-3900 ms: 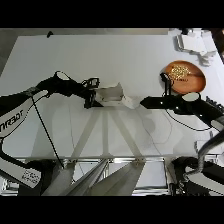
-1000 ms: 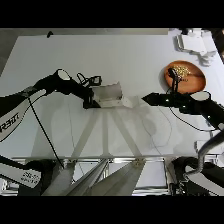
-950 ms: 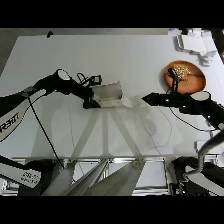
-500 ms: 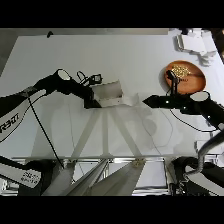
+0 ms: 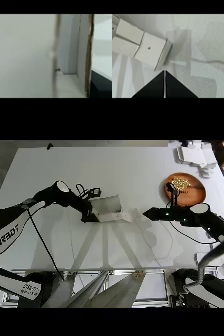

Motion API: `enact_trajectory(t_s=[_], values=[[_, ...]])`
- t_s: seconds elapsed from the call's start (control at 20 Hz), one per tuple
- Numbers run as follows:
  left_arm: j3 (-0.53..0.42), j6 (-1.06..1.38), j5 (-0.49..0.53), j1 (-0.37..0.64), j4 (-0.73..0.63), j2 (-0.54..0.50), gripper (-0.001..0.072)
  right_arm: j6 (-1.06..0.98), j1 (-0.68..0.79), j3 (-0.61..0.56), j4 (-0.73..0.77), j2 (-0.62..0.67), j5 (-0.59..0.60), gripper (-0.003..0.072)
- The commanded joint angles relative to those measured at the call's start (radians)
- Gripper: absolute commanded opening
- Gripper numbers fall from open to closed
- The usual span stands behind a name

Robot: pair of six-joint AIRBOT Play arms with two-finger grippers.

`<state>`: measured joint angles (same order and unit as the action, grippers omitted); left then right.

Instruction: Fold the box and place the chain.

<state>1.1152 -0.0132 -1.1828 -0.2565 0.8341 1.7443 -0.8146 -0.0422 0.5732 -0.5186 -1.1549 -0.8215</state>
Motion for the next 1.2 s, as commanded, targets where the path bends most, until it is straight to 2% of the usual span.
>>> enact_trajectory(t_s=[0.0, 0.3, 0.4, 0.45, 0.55, 0.65, 0.9, 1.15], values=[[0.0, -0.028, -0.041, 0.0, 0.168, -0.001, 0.0211, -0.001, 0.001, 0.0, 0.0, 0.001, 0.0, 0.0011], [0.0, -0.037, -0.023, 0.0, 0.204, -0.011, 0.02, -0.001, 0.001, 0.0, 0.0, 0.001, 0.002, 0.0011], [0.0, -0.036, -0.018, 0.0, 0.24, -0.04, 0.0057, 0.0, 0.001, 0.0, 0.0, 0.001, 0.002, 0.0011], [0.0, -0.036, -0.014, 0.0, 0.256, -0.063, 0.0011, 0.0, 0.001, 0.0, 0.0, 0.001, 0.002, 0.0011], [0.0, -0.035, 0.016, 0.0, 0.262, -0.109, 0.0011, 0.0, 0.001, 0.0, 0.0, 0.001, 0.003, 0.0011], [0.0, -0.036, 0.09, 0.0, 0.257, -0.147, 0.0011, 0.0, 0.001, 0.0, 0.0, 0.001, 0.003, 0.0012], [0.0, -0.036, 0.261, 0.0, 0.164, -0.126, 0.0015, -0.001, 0.001, 0.0, 0.002, 0.001, 0.0, 0.0012], [0.0, -0.036, 0.258, 0.0, 0.169, -0.122, 0.0016, -0.031, 0.001, 0.0, 0.0, -0.003, 0.003, 0.0012]])
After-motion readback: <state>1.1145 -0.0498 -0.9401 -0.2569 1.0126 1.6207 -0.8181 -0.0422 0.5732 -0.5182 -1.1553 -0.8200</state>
